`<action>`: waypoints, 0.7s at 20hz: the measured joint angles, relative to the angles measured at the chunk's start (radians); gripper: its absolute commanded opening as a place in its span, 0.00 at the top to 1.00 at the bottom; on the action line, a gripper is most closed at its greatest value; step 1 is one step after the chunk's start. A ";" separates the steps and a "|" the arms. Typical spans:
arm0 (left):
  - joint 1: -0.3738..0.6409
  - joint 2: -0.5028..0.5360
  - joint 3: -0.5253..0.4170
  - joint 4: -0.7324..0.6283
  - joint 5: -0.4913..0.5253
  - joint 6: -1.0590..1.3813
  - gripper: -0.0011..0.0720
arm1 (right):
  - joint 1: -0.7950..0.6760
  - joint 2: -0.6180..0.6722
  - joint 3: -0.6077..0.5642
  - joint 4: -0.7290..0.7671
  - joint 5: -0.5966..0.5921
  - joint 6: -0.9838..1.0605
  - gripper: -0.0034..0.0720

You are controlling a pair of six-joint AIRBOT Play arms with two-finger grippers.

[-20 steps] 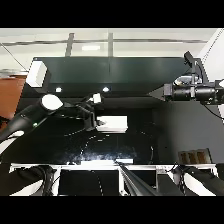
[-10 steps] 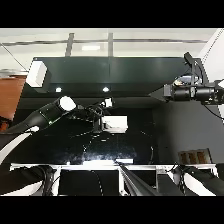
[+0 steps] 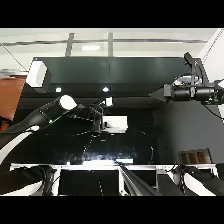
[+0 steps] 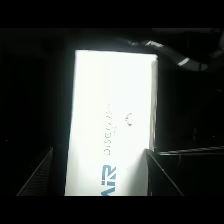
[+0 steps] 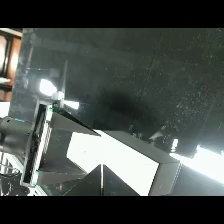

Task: Fold the box and place the chain.

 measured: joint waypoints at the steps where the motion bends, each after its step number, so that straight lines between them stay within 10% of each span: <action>1: 0.001 0.000 0.006 0.000 0.000 -0.003 0.02 | 0.000 0.000 0.000 0.000 0.000 0.000 0.93; 14: 0.002 -0.033 0.021 0.006 -0.056 -0.026 0.02 | 0.000 0.000 0.000 0.000 0.003 0.000 0.93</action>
